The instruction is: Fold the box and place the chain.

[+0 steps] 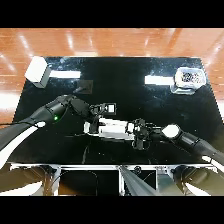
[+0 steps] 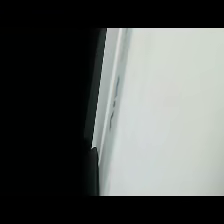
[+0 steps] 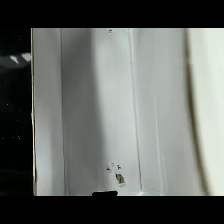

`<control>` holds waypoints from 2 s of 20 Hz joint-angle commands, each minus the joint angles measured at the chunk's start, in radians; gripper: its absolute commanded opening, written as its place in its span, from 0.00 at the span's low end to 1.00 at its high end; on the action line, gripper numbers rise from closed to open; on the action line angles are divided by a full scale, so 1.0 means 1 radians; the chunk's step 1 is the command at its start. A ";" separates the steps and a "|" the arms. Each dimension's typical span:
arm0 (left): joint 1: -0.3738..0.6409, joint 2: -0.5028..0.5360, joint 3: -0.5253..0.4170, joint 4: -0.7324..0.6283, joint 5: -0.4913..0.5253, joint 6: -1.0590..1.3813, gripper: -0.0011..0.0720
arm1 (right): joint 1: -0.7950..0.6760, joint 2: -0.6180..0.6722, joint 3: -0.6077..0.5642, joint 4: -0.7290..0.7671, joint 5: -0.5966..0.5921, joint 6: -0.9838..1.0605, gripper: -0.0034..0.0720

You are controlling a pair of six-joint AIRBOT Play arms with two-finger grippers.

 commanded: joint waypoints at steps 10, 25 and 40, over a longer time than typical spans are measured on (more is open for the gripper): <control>0.000 0.001 0.000 0.000 0.020 -0.001 0.04 | 0.000 -0.013 0.006 0.016 -0.008 -0.015 0.92; 0.000 0.001 0.000 0.000 0.020 -0.001 0.04 | 0.000 -0.013 0.006 -0.015 0.011 -0.011 0.92; 0.000 0.001 0.000 0.001 0.038 -0.049 0.04 | -0.023 -0.013 0.005 -0.052 -0.003 -0.010 0.92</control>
